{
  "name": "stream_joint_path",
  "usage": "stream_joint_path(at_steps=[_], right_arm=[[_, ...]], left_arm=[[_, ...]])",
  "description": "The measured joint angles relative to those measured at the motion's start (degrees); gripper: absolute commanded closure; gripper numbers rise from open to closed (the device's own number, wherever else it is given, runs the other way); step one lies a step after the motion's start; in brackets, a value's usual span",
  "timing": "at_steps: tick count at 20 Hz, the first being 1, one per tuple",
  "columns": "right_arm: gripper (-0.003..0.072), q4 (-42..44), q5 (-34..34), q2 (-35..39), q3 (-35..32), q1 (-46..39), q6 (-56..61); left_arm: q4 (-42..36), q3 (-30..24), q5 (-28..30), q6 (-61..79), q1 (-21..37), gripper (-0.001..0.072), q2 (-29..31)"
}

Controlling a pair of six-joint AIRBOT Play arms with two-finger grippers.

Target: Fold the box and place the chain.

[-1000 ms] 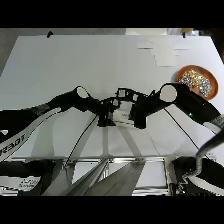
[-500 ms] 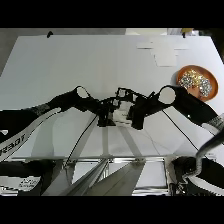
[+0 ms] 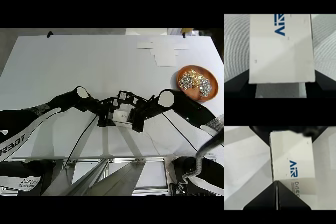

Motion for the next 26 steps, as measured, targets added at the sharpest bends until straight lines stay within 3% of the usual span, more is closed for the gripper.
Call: stream_joint_path(at_steps=[15, 20, 26], right_arm=[[0.0672, -0.48, -2.21, -0.11, -2.69, 0.02, 0.90], [0.0672, -4.59, -2.60, 8.07, -1.46, -3.23, 12.02], [0.0672, -19.54, 11.89, 20.92, -3.08, -16.46, 34.77]], left_arm=[[0.00, 0.00, 0.02, -0.02, 0.00, 0.0575, 0.00], [-0.24, 0.00, -0.11, -0.37, 0.00, 0.0575, 0.00], [-0.15, 0.00, -0.07, -0.17, 0.00, 0.0575, 0.00]])
